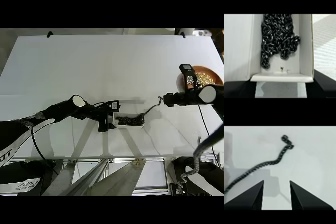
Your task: Fold the box and place the chain.
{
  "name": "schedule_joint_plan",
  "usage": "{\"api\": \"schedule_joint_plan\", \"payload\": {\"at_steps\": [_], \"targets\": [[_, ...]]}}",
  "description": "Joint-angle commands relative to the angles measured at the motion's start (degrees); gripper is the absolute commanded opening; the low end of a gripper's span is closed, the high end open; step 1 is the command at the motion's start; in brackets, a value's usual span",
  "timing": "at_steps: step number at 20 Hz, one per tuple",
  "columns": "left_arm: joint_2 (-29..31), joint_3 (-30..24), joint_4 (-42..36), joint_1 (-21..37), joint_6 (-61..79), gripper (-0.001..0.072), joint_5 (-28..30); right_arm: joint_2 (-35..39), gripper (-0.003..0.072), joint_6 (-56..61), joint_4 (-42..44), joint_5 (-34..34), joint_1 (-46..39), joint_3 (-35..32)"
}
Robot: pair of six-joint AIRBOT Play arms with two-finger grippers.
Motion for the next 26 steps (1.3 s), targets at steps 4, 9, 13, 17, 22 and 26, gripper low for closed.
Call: {"api": "schedule_joint_plan", "payload": {"at_steps": [4, 9, 13, 17, 22, 26], "targets": [[0.0, 0.0, 0.0, 0.0, 0.0, 0.0396, 0.0, -12.8, 0.0364, 3.5, -4.1, -0.6, 0.4, 5.9], [0.0, 0.0, 0.0, 0.0, 0.0, 0.0396, 0.0, -16.9, 0.0338, 7.6, -3.9, -2.4, 2.6, 6.2], [0.0, 0.0, 0.0, 0.0, 0.0, 0.0396, 0.0, -18.6, 0.0338, 8.0, -4.0, -3.3, 2.6, 6.2], [0.0, 0.0, 0.0, 0.0, 0.0, 0.0396, 0.0, -18.8, 0.0278, 8.0, -4.0, -5.0, 2.6, 6.2], [0.0, 0.0, 0.0, 0.0, 0.0, 0.0396, 0.0, -19.5, 0.022, 8.0, -3.9, -5.1, 2.6, 6.2], [0.0, 0.0, 0.0, 0.0, 0.0, 0.0396, 0.0, -21.9, 0.022, 8.0, -3.8, -4.5, 2.6, 6.2]]}}
